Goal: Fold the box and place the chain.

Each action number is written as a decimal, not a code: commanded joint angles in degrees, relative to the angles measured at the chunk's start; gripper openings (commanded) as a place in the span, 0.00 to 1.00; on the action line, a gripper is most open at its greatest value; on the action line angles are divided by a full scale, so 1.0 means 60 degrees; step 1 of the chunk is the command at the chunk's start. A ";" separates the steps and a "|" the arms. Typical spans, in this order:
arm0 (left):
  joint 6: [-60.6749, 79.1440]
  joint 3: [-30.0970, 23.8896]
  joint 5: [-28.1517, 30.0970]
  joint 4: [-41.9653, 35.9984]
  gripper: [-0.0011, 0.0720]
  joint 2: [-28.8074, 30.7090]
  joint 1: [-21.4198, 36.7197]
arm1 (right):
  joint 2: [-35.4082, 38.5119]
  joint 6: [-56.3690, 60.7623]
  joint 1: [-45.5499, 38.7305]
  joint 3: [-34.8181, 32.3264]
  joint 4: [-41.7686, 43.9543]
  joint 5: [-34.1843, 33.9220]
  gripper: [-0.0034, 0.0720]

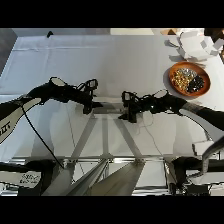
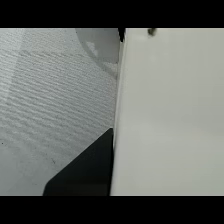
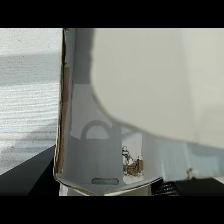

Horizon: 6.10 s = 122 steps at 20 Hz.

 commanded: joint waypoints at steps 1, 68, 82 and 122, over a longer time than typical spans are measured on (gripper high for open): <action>0.0000 0.0004 0.0007 0.0000 0.03 0.0004 0.0000 | -0.0007 -0.0004 0.0011 0.0004 -0.0004 0.0007 0.65; -0.5147 -0.0025 0.1268 0.1257 0.02 0.1191 0.0025 | -0.0007 -0.0004 0.0011 0.0004 -0.0004 0.0007 0.65; -0.3865 -0.0874 -0.0182 0.3246 0.60 0.3785 0.0747 | -0.0007 -0.0007 0.0011 0.0004 -0.0004 0.0007 0.65; 0.2991 -0.2018 -0.0178 -0.0237 0.21 0.1690 0.0761 | -0.0007 -0.0011 0.0011 0.0004 -0.0004 0.0007 0.65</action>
